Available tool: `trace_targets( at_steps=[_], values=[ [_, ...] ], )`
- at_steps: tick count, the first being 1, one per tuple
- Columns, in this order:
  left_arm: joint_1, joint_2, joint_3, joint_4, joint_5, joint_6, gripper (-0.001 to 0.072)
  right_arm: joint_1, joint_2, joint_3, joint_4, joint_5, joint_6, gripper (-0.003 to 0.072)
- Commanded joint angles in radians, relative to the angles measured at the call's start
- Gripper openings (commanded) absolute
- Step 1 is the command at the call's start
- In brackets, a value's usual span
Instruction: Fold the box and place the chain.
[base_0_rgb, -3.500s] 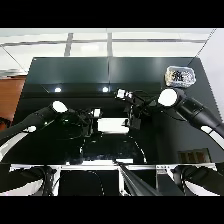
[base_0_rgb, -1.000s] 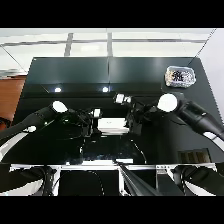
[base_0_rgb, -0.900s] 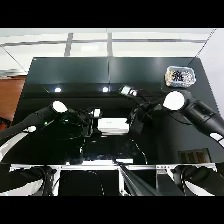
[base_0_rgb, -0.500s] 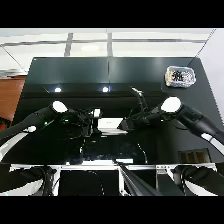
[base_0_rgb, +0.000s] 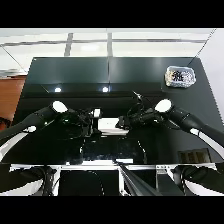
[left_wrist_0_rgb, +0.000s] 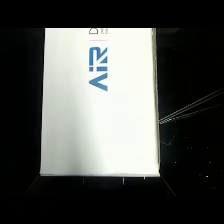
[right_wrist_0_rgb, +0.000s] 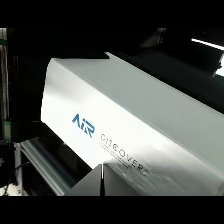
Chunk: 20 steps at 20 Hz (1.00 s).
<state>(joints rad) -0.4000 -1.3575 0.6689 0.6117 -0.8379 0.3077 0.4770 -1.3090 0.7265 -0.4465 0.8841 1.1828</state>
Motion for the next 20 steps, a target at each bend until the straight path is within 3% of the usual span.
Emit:
trace_targets(
  at_steps=[1,4,7,11,12,13,14,18,20],
  values=[
    [-0.001,-0.001,0.0,0.0,0.0,0.0,0.0354,0.001,-0.01,-0.007,-0.034,-0.004,0.003,0.0016],
    [0.0,-0.001,0.001,0.0,-0.001,0.0,0.0354,-0.012,-0.008,-0.005,-0.026,0.008,0.002,0.0016],
    [0.0,0.0,0.001,0.0,-0.003,0.0,0.0354,-0.078,0.025,0.043,0.003,0.191,-0.069,0.0016],
    [0.009,0.03,0.026,0.014,-0.03,-0.095,0.0357,-0.286,0.182,0.104,-0.124,0.394,-0.06,0.0016],
    [0.015,0.048,0.037,0.036,-0.042,-0.142,0.0425,-0.345,0.234,0.104,-0.183,0.418,-0.042,0.0016],
    [0.021,0.069,0.05,0.074,-0.071,-0.164,0.0624,-0.404,0.287,0.104,-0.264,0.438,-0.003,0.0016],
    [0.024,0.088,0.061,0.095,-0.098,-0.173,0.072,-0.453,0.335,0.103,-0.337,0.451,0.032,0.0016],
    [0.01,0.136,0.104,0.047,-0.18,-0.184,0.072,-0.544,0.425,0.095,-0.411,0.466,0.067,0.0016],
    [-0.03,0.132,0.128,-0.011,-0.139,-0.186,0.072,-0.543,0.426,0.092,-0.403,0.458,0.067,0.0016]
  ],
)
